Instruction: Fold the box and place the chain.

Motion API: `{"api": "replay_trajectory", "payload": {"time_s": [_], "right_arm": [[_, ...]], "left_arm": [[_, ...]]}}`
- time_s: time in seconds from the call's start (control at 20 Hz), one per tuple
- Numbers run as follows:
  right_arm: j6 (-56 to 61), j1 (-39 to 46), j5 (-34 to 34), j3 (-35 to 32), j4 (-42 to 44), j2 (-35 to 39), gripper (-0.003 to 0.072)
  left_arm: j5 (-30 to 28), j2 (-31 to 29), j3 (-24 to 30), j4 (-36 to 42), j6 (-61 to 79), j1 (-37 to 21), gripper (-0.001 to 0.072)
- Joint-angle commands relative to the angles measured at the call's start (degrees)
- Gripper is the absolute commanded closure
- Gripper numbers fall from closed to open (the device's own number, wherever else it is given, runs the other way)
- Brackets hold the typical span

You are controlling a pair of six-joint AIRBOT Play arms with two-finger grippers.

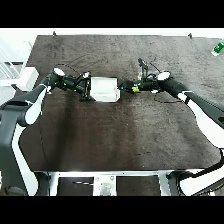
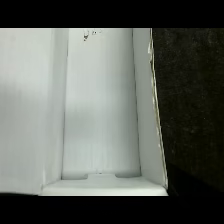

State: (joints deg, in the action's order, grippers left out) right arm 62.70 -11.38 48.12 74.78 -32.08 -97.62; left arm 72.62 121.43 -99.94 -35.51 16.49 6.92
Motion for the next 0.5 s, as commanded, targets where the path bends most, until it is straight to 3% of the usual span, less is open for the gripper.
{"api": "replay_trajectory", "payload": {"time_s": [0.0, 0.45], "right_arm": [[1.68, -0.48, -0.07, 0.5, 0.04, -0.15, 0.0312], [3.17, -1.49, 2.54, 0.57, -0.07, -1.29, 0.0311]], "left_arm": [[-0.04, 0.02, 0.02, 0.0, 0.0, 0.0, 0.0219], [-0.04, 0.02, 0.02, 0.0, -0.02, 0.0, 0.0219]]}}
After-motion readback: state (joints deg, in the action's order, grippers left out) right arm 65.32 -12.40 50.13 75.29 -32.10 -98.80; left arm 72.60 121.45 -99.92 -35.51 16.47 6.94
